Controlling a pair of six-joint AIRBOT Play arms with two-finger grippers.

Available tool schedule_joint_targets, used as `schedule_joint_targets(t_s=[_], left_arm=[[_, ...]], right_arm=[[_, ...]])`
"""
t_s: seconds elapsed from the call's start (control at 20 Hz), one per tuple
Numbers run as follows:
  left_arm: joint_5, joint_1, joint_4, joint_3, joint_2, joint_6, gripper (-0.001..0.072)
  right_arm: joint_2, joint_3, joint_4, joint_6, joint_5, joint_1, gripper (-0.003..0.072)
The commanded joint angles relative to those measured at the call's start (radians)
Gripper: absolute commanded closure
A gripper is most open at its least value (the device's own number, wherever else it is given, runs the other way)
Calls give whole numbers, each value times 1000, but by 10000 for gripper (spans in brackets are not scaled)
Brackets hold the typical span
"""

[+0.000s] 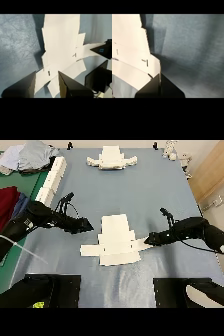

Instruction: Fold the box.

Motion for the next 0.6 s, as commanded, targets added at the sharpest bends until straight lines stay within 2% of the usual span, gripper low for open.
schedule_joint_targets(t_s=[0.0,0.15,0.55], left_arm=[[-69,60,-129,14,-129,159,288],[-87,58,-132,66,-233,180,288],[-98,49,-163,205,-449,204,288]], right_arm=[[106,-70,0,39,93,78,683],[149,-69,-1,50,93,97,683],[148,-69,2,66,92,106,683]])
